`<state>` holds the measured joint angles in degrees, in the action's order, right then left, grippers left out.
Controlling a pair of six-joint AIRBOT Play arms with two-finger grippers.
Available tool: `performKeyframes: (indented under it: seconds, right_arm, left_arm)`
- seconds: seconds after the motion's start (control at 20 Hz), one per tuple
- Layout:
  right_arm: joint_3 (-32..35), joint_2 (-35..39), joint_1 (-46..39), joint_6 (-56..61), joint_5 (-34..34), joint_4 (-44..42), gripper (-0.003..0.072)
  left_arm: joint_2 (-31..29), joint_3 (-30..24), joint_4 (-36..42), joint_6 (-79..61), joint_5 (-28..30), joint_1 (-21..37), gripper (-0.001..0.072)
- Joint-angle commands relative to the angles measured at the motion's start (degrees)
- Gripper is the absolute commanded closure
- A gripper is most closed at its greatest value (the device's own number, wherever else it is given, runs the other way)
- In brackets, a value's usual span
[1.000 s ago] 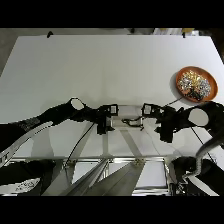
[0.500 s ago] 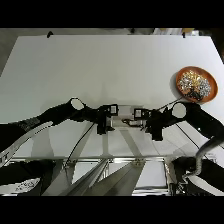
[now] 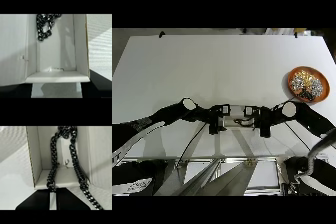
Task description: Fold the box and place the chain.
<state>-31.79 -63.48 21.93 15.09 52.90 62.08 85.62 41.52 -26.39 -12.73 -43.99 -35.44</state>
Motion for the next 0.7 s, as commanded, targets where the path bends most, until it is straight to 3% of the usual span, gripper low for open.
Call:
performKeyframes:
  seconds: [0.0, 0.2, 0.5, 0.65]
  right_arm:
    - [0.04, 0.37, -0.02, 1.03, 3.54, 4.20, 0.0667]
    - [0.02, 4.26, -0.02, 9.62, 6.51, 12.20, 0.0667]
    - [-1.70, 17.18, -0.02, 28.72, 9.99, 12.26, 0.0667]
    - [-5.07, 20.04, -0.02, 35.28, 12.74, 9.25, 0.0667]
  left_arm:
    - [0.00, -0.02, 0.00, 0.00, 0.02, 0.00, 0.0348]
    - [0.00, -0.02, 0.00, 0.00, 0.02, 0.00, 0.0348]
    - [0.02, -0.02, 0.00, 0.00, 0.02, 0.00, 0.0348]
    - [0.00, 0.00, 0.00, 0.00, 0.00, 0.00, 0.0348]
